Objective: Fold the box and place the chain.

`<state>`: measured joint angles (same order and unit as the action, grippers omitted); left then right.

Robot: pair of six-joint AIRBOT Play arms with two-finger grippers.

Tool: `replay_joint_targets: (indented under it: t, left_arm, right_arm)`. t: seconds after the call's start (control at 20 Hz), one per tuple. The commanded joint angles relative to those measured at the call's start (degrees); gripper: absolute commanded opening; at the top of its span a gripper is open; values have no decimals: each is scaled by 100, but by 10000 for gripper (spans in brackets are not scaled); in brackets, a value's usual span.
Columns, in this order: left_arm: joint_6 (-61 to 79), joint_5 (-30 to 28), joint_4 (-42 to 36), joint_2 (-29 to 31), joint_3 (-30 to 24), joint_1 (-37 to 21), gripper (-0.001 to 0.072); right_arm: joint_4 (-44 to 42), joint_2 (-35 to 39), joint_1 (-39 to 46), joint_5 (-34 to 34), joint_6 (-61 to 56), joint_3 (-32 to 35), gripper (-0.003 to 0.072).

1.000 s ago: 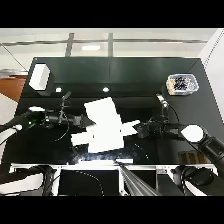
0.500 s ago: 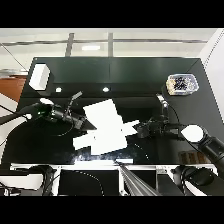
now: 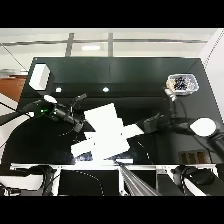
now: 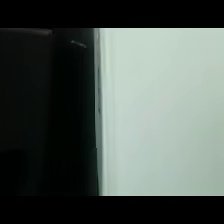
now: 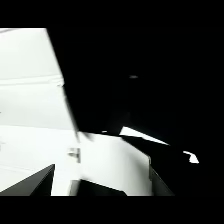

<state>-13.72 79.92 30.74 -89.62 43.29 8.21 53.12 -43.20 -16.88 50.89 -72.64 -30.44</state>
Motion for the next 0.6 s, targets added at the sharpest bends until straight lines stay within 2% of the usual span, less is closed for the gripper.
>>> replay_joint_targets:
  t: [0.0, 0.1, 0.2, 0.3, 0.45, 0.55]
  left_arm:
    - [52, -389, 369, 374, 68, 339, 23]
    - [496, -1130, 374, 949, 61, 824, 22]
    - [1095, -2041, 376, 1473, 55, 1338, 25]
    - [1620, -2677, 378, 1628, 55, 1661, 26]
    - [1937, -2763, 625, 1552, 55, 1875, 25]
    - [1930, -3110, 892, 1556, -57, 2015, 24]
  right_arm:
    - [1672, 142, 953, 1650, 195, -855, 705]
    - [2304, 142, 1239, 2109, 931, -1108, 705]
    - [2404, 138, 1259, 2199, 1663, -1064, 705]
    - [1996, 138, 1259, 2068, 2463, -892, 704]
    - [962, 136, 1257, 1519, 3711, -358, 705]
    - [334, 129, 1217, 1141, 4494, 44, 705]
